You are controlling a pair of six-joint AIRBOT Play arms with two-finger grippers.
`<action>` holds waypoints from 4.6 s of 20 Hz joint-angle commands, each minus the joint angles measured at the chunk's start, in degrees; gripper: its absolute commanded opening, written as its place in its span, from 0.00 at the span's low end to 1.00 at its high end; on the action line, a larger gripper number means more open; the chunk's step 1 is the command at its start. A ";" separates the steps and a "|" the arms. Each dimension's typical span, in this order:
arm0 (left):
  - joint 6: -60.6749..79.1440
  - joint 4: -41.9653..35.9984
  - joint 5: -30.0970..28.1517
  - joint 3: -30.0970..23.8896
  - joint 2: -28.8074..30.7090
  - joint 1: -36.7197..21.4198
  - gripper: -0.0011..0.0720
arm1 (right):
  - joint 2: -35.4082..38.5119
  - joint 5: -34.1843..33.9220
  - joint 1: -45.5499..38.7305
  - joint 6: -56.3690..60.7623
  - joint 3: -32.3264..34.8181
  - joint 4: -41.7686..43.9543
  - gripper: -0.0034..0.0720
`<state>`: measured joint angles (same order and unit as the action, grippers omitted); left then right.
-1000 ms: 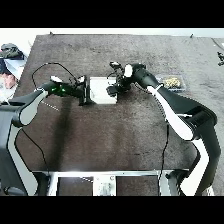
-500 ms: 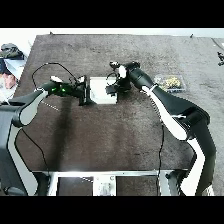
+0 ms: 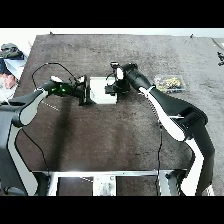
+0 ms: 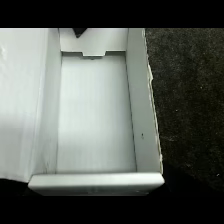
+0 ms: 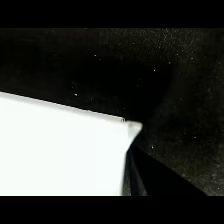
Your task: Fold the box and place the chain.
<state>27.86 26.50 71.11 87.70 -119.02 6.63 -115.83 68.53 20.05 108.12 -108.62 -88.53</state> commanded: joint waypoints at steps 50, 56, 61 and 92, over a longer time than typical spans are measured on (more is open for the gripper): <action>0.02 0.02 -0.04 0.02 -0.02 -0.02 0.65 | 37.22 -28.65 -15.04 -8.52 39.26 -8.11 0.41; 0.02 0.02 -0.15 0.02 -0.02 -0.02 0.65 | 29.16 -25.83 -32.20 -28.22 33.44 10.32 0.35; 0.02 0.02 -0.15 0.02 -0.02 -0.02 0.65 | 16.09 -13.05 -36.96 -33.00 19.19 11.43 0.35; 0.02 0.02 -0.15 0.02 -0.02 -0.02 0.65 | 23.10 -3.78 -36.39 -36.61 13.62 12.28 0.02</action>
<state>27.88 26.50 70.96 87.70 -119.04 6.57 -97.58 64.36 -16.40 71.92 -94.94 -76.60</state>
